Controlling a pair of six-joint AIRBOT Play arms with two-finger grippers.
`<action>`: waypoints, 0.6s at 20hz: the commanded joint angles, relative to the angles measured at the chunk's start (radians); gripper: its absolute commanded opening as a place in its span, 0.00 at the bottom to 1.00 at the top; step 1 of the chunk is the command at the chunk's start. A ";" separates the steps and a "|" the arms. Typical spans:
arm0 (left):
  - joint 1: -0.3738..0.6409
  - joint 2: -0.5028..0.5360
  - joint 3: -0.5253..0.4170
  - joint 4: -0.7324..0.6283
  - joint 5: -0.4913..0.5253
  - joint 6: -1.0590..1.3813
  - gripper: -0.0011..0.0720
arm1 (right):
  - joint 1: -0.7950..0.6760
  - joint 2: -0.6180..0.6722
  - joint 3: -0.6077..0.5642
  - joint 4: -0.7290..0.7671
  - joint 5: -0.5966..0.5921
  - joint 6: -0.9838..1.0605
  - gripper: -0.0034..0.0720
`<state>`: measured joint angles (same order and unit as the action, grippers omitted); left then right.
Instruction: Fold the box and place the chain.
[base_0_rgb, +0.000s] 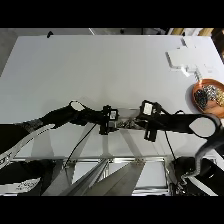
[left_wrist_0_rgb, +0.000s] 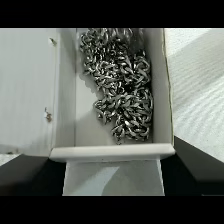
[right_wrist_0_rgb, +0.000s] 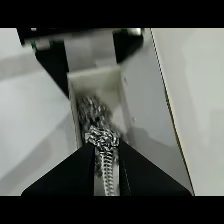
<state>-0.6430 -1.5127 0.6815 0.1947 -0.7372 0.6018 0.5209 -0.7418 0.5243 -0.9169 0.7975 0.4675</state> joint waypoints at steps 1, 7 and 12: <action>0.000 0.000 0.000 0.000 0.000 0.000 0.38 | 0.122 -0.097 0.000 0.032 -0.168 0.004 0.07; 0.000 0.001 0.000 0.000 0.000 0.000 0.38 | 0.126 -0.188 0.002 -0.027 -0.174 0.003 0.47; 0.000 0.001 0.000 0.000 0.000 0.000 0.38 | 0.029 -0.076 0.080 -0.165 0.009 0.003 0.33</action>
